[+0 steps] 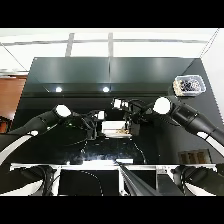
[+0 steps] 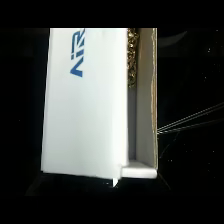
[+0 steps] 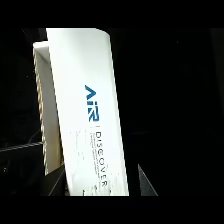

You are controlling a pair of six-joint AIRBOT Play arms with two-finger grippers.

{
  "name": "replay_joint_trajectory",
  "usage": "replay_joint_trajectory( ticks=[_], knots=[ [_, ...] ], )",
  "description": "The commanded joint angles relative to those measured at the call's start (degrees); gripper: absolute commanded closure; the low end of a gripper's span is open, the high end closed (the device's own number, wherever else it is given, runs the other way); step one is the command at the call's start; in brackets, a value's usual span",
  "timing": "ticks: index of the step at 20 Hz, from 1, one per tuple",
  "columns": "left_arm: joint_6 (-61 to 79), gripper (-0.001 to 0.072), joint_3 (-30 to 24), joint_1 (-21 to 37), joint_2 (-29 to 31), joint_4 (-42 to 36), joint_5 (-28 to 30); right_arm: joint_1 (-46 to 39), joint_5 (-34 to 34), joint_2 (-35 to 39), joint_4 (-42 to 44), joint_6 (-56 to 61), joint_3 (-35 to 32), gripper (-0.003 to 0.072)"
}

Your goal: Fold the box and place the chain.

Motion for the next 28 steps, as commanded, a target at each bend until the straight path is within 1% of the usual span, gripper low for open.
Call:
replay_joint_trajectory(
  ticks=[1, 12, 13, 14, 15, 21, 22, 23, 28],
  knots=[
    [0.0, 0.0246, 0.0, 0.0, 0.0, 0.0, 0.0, 0.1, 1.2, 0.0, -0.7, 0.4, 0.0, 0.0204],
    [0.0, 0.0246, 0.0, 0.0, 0.0, 0.0, 0.0, 0.2, 2.7, 0.1, -0.2, 1.8, 0.0, 0.0208],
    [0.0, 0.0246, 0.0, 0.0, 0.0, 0.0, 0.0, 0.2, 2.9, 0.1, -0.2, 2.4, 0.0, 0.0357],
    [0.0, 0.0246, 0.0, 0.0, 0.0, 0.0, 0.0, 0.2, 3.1, 0.1, -0.1, 2.4, 0.0, 0.0490],
    [0.0, 0.0246, 0.0, 0.0, 0.0, 0.0, 0.0, 0.2, 3.1, 0.1, -0.2, 2.4, 0.0, 0.0471],
    [0.0, 0.0246, 0.0, 0.0, 0.0, 0.0, 0.0, 0.2, 3.7, 0.1, -0.2, 2.4, 0.0, 0.0469],
    [0.0, 0.0246, 0.0, 0.0, 0.0, 0.0, 0.0, 0.2, 4.2, 0.1, -0.2, 2.7, 0.0, 0.0340],
    [0.0, 0.0246, 0.0, 0.0, 0.0, 0.0, 0.0, 0.2, 4.3, 0.1, -0.2, 3.7, 0.0, 0.0290],
    [0.0, 0.0246, 0.0, 0.0, 0.0, 0.0, 0.0, 0.2, 5.5, 0.2, -0.2, 4.7, 0.0, 0.0292]
  ],
)
